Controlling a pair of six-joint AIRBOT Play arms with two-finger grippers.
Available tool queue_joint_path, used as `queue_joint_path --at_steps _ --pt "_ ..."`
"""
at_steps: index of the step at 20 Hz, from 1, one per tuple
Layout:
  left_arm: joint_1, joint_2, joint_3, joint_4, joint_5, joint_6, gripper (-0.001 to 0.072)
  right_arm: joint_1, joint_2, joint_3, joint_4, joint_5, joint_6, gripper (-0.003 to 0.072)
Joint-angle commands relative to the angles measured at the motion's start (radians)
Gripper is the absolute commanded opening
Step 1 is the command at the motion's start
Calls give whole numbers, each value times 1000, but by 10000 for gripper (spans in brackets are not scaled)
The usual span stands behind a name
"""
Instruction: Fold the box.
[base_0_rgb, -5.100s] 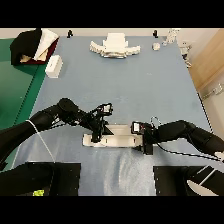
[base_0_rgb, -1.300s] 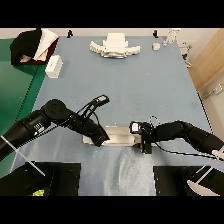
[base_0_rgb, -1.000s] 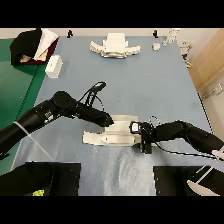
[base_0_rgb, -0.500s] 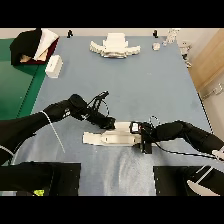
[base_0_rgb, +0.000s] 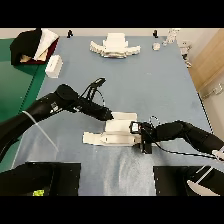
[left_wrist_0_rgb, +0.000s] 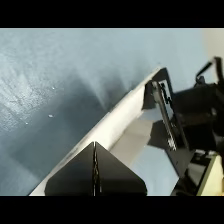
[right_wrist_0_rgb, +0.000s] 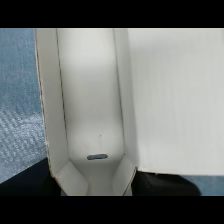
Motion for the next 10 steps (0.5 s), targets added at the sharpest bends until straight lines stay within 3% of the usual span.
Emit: queue_joint_path --at_steps 1,7,10 --pt "-21 155 -4 152 -103 26 11 1 0 0 0 0 0 517" --pt "-273 377 -68 475 -70 -27 11 1 0 0 0 0 0 517" --pt "-301 438 -84 613 -72 -37 13 1 0 0 0 0 0 517"
